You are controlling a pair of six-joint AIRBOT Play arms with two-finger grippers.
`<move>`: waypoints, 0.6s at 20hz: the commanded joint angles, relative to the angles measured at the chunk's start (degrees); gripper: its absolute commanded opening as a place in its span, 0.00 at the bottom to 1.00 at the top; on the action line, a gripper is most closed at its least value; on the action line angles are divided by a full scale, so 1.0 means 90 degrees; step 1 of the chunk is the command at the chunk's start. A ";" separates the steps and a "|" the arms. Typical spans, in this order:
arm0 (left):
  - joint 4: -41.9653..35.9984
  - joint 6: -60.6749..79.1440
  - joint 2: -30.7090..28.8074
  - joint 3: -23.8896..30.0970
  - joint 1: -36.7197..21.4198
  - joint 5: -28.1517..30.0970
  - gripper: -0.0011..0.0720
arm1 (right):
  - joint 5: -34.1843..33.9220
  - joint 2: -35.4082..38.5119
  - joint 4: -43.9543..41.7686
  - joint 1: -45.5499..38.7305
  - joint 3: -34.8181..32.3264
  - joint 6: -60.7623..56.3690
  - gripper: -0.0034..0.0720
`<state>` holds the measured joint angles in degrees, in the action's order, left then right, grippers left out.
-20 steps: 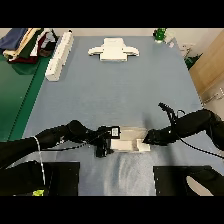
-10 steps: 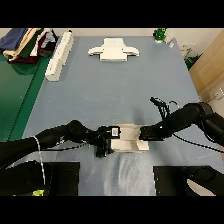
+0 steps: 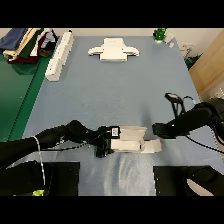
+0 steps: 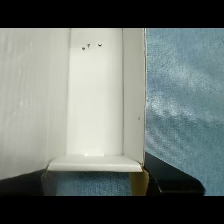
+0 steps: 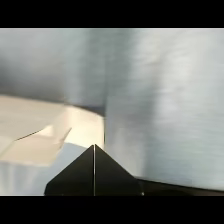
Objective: Fold the box.
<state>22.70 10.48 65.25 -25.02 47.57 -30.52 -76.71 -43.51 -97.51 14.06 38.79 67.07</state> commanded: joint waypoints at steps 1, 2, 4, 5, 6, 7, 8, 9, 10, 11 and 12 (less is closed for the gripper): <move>0.0002 0.0002 0.0000 -0.0005 -0.0005 0.0000 0.73 | -0.0398 0.0238 0.1625 -0.0539 0.0010 -0.0566 0.05; 0.0002 0.0002 0.0000 -0.0005 -0.0005 0.0000 0.73 | -0.0391 0.0233 0.1651 -0.0794 0.0000 -0.0561 0.05; 0.0002 0.0002 0.0000 -0.0005 -0.0005 0.0000 0.73 | -0.0401 0.0143 0.1634 -0.1248 -0.0044 -0.0469 0.05; 0.0002 0.0002 0.0000 -0.0005 -0.0005 0.0000 0.73 | -0.0406 0.0061 0.1632 -0.1443 -0.0097 -0.0393 0.05; 0.0002 0.0002 0.0000 -0.0005 -0.0005 0.0000 0.73 | -0.0410 -0.0051 0.1596 -0.1603 -0.0194 -0.0277 0.05; 0.0002 0.0002 0.0000 -0.0005 -0.0005 0.0000 0.73 | -0.0408 -0.0180 0.1447 -0.1683 -0.0321 -0.0146 0.05; 0.0002 0.0002 0.0000 -0.0005 -0.0005 -0.0002 0.73 | -0.0318 -0.0311 0.1200 -0.1681 -0.0486 0.0002 0.05; 0.0000 0.0002 0.0000 -0.0005 -0.0005 0.0000 0.73 | -0.0141 -0.0386 0.0835 -0.1681 -0.0673 0.0136 0.05; 0.0002 0.0002 0.0000 -0.0005 -0.0005 -0.0002 0.73 | 0.0172 -0.0427 0.0308 -0.1681 -0.0901 0.0313 0.05; 0.0002 0.0000 0.0000 -0.0005 -0.0005 -0.0002 0.73 | 0.0491 -0.0440 -0.0226 -0.1681 -0.1117 0.0498 0.05; 0.0002 0.0002 0.0000 -0.0005 -0.0005 0.0000 0.73 | 0.0775 -0.0437 -0.0806 -0.1681 -0.1338 0.0712 0.05</move>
